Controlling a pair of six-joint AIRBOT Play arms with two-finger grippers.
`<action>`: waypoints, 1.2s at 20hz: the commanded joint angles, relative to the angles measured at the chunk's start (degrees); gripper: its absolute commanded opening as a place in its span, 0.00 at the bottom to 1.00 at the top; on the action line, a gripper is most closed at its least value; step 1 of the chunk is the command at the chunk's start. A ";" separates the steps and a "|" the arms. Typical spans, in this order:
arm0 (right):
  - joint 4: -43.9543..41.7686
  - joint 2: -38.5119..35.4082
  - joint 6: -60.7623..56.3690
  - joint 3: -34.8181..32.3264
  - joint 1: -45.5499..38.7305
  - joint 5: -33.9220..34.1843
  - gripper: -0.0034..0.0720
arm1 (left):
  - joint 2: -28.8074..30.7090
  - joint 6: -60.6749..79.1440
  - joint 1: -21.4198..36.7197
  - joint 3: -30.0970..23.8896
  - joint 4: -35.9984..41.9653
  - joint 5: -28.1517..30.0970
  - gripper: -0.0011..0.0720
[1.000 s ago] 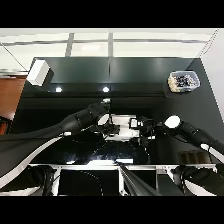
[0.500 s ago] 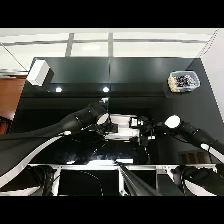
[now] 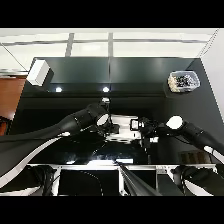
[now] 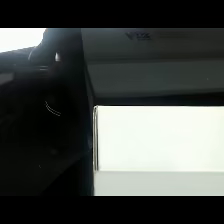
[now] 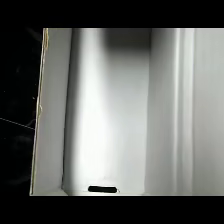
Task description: Fold the box and place the chain.
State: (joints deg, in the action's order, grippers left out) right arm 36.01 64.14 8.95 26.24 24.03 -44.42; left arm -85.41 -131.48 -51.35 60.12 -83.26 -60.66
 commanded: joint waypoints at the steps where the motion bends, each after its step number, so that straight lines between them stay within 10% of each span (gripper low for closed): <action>1: 3.30 -3.61 -0.81 0.07 0.02 -1.88 0.88 | 0.61 -2.01 -0.46 -2.01 -0.35 -0.66 0.05; 24: 4.55 -3.58 -1.97 0.04 0.39 -2.08 0.88 | 0.55 -0.37 0.02 -1.07 -2.47 -3.10 0.05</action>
State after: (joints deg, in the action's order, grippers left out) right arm 41.65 60.58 7.64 26.26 24.14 -46.37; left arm -84.93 -131.92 -51.37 58.65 -85.41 -63.79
